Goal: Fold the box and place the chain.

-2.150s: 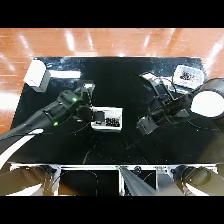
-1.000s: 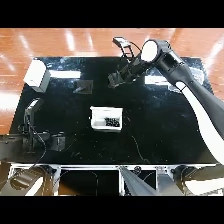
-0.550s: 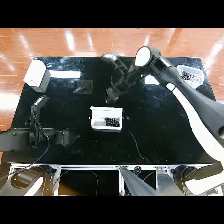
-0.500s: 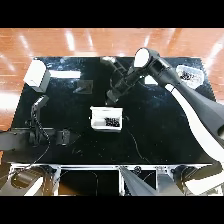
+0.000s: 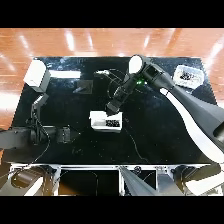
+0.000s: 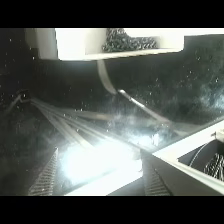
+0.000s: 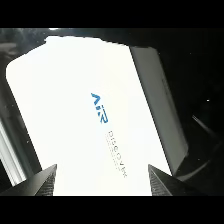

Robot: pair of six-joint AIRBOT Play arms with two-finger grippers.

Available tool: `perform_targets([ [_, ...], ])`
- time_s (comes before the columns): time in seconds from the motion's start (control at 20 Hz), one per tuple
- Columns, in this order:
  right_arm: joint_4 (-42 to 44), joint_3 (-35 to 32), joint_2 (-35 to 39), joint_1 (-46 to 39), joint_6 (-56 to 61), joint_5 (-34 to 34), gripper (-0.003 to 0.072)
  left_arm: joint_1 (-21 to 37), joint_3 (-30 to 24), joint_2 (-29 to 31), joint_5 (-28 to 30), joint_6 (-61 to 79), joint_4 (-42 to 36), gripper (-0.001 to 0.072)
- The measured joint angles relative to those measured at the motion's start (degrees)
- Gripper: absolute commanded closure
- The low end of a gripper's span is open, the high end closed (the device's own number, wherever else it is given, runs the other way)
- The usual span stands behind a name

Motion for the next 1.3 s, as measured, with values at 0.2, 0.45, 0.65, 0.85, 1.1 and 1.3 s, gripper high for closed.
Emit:
perform_targets([
  [0.2,-2.2,-0.1,0.0,1.8,-1.9,0.1,-0.0027,0.0,0.0,0.0,-1.7,0.0,0.0,0.0090],
  [0.45,-6.1,-0.1,0.0,4.2,-4.5,0.2,0.0199,0.0,0.0,0.0,-2.8,0.0,0.0,0.0090],
  [0.65,-7.1,-0.1,0.0,5.1,-5.2,0.6,0.0199,0.0,0.0,0.0,-3.1,0.0,0.0,0.0090],
  [0.85,-7.4,-0.1,0.2,5.4,-5.5,2.0,0.0201,0.0,0.0,-0.1,-3.1,0.0,0.0,0.0090],
  [1.1,-7.3,-0.1,0.6,5.4,-5.7,3.4,0.0435,0.0,0.0,-0.9,-3.2,-0.1,0.0,0.0090],
  [1.3,-7.3,-0.1,0.7,5.4,-6.0,3.6,0.0434,0.0,0.0,-1.7,-3.2,-0.1,0.0,0.0090],
])
